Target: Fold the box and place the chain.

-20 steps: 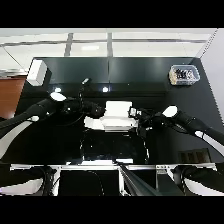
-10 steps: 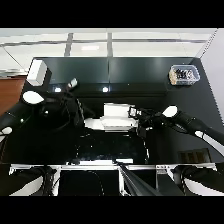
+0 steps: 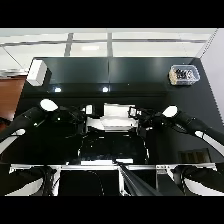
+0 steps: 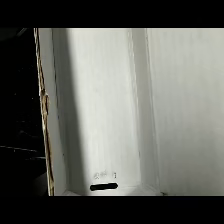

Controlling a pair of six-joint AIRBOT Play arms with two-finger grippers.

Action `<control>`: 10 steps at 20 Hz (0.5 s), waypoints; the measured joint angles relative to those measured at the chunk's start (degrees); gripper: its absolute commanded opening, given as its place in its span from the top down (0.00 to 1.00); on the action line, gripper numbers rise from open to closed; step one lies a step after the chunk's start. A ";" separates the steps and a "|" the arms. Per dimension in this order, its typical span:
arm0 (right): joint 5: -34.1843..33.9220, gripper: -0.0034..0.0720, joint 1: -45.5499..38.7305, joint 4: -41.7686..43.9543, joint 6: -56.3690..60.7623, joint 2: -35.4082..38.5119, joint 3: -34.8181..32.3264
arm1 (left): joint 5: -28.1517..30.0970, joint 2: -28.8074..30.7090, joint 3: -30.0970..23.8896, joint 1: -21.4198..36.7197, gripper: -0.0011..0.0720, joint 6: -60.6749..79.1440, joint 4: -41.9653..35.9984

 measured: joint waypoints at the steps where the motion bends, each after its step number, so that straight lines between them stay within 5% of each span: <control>1: 0.00 0.78 0.00 0.00 0.00 0.00 0.00 | 0.26 -0.81 0.13 -0.68 0.21 0.52 0.00; 2: 0.00 0.78 0.00 0.00 0.00 0.00 0.00 | 0.85 -1.42 0.24 -1.14 0.46 0.72 0.04; 3: 0.00 0.78 0.00 0.00 0.00 0.00 0.00 | 1.64 -1.90 0.35 -1.51 0.59 0.74 0.02; 10: 0.00 0.78 0.00 0.00 0.00 0.00 0.00 | 2.84 -2.97 0.55 -2.40 0.61 0.70 -3.26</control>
